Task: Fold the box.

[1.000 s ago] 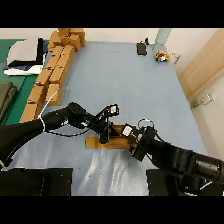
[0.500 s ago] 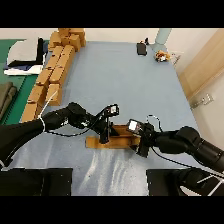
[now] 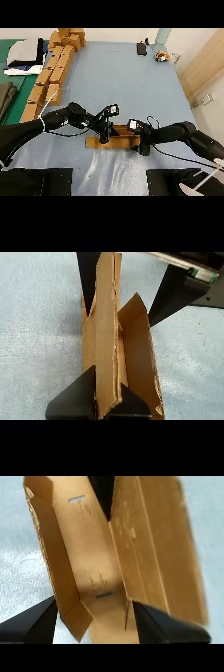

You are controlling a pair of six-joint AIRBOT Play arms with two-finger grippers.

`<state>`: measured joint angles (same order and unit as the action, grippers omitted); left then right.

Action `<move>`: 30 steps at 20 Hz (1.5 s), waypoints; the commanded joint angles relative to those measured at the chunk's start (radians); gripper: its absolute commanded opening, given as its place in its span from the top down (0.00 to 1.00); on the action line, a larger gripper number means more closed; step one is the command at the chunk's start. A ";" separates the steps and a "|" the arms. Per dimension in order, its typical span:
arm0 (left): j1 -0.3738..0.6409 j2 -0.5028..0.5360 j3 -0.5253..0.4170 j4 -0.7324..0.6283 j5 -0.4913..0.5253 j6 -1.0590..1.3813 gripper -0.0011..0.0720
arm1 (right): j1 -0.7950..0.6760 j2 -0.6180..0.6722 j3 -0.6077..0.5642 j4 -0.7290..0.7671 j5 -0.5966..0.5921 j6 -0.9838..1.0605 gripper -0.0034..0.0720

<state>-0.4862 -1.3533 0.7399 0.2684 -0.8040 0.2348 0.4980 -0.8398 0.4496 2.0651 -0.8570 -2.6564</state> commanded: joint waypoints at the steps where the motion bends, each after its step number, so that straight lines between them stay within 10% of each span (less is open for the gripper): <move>1: 0.000 0.000 0.001 0.000 0.000 0.000 0.97 | -0.019 -0.096 0.040 0.059 -0.046 -0.093 0.00; 30: 0.000 0.000 0.001 0.000 0.000 0.000 0.97 | -0.018 -0.119 -0.015 0.056 0.040 -0.303 0.02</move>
<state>-0.4862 -1.3533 0.7399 0.2687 -0.8043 0.2348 0.4797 -0.9596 0.4507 2.1006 -0.8448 -2.9086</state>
